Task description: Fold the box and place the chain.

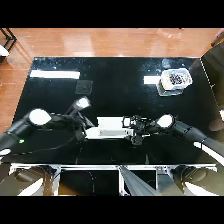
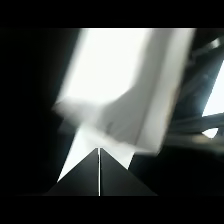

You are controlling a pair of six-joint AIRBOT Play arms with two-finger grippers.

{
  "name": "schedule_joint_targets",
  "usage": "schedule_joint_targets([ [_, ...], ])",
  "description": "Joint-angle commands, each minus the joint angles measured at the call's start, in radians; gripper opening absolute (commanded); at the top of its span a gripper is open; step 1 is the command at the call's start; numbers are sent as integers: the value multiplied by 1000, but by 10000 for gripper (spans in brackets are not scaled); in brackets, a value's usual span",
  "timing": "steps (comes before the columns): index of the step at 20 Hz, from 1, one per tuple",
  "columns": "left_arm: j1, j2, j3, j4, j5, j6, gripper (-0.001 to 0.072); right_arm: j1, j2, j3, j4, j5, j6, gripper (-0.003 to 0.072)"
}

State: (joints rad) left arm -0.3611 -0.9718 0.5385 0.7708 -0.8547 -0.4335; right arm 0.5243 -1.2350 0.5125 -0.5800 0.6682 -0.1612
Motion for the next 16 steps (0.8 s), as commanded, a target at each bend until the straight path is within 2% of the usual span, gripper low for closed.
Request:
schedule_joint_targets([
  [1, 192, 116, -4, 46, -159, -393, 21, 1, 0, -1, 0, 1, 0, 470],
  [5, 438, 96, -100, 55, -215, -803, 22, 1, 0, -1, 0, 0, 0, 470],
  [7, 492, 62, -161, 55, -211, -808, 23, 1, 0, 0, 0, 0, 0, 470],
  [9, 497, 19, -200, 13, -192, -862, 22, 1, 0, 0, 0, 0, 0, 470],
  [11, 470, -30, -208, -42, -172, -814, 21, 1, 0, 0, 0, 0, 0, 470],
  [16, 309, -126, -204, -134, -20, -795, 22, 1, 0, -1, 0, 0, 0, 470],
])
